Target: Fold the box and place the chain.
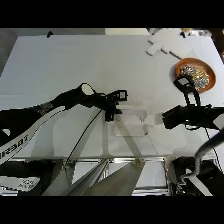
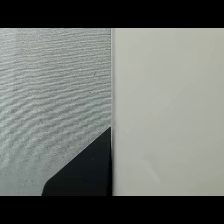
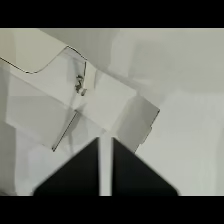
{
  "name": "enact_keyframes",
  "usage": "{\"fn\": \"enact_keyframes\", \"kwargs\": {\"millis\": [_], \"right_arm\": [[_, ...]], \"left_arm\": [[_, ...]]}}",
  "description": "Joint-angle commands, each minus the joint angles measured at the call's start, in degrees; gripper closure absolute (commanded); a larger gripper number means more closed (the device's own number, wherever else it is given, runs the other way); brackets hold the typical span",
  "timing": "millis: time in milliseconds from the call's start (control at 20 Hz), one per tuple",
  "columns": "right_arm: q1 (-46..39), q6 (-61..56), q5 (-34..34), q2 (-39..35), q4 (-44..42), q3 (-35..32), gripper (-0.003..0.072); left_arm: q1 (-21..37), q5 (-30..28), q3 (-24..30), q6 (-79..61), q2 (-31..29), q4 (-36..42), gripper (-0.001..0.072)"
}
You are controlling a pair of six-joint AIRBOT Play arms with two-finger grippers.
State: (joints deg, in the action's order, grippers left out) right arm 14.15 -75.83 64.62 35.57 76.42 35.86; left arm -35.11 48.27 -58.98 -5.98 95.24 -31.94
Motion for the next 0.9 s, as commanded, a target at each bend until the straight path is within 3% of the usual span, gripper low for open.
{"fn": "enact_keyframes", "kwargs": {"millis": [0,200,400,500,700,750,800,850], "right_arm": [[0.02,14.32,-1.44,0.04,-6.12,-1.36,0.0676],[0.02,32.87,-0.76,0.46,-14.84,-7.89,0.0676],[0.02,45.18,5.01,2.34,-14.84,-9.86,0.0674],[0.42,49.55,4.76,2.54,-15.28,-9.99,0.0673],[5.03,52.41,-4.72,2.51,-15.10,-13.53,0.0647],[7.19,52.41,-7.85,2.45,-14.16,-14.60,0.0488],[9.25,52.41,-10.73,2.36,-12.13,-15.41,0.0268],[10.99,52.37,-13.68,2.36,-9.09,-15.98,0.0175]], "left_arm": [[0.00,-0.04,-0.02,0.00,0.04,0.00,0.0701],[0.00,-0.04,-0.02,0.00,0.04,0.00,0.0701],[0.00,-0.04,-0.02,-0.02,0.04,0.00,0.0701],[0.00,-0.02,-0.02,0.00,0.04,0.00,0.0701],[0.00,-0.04,-0.02,0.00,0.04,0.00,0.0701],[0.00,-0.02,-0.02,-0.02,0.04,0.00,0.0701],[0.00,-0.04,-0.02,-0.02,0.04,0.00,0.0701],[0.00,-0.04,-0.02,0.00,0.04,0.00,0.0701]]}}
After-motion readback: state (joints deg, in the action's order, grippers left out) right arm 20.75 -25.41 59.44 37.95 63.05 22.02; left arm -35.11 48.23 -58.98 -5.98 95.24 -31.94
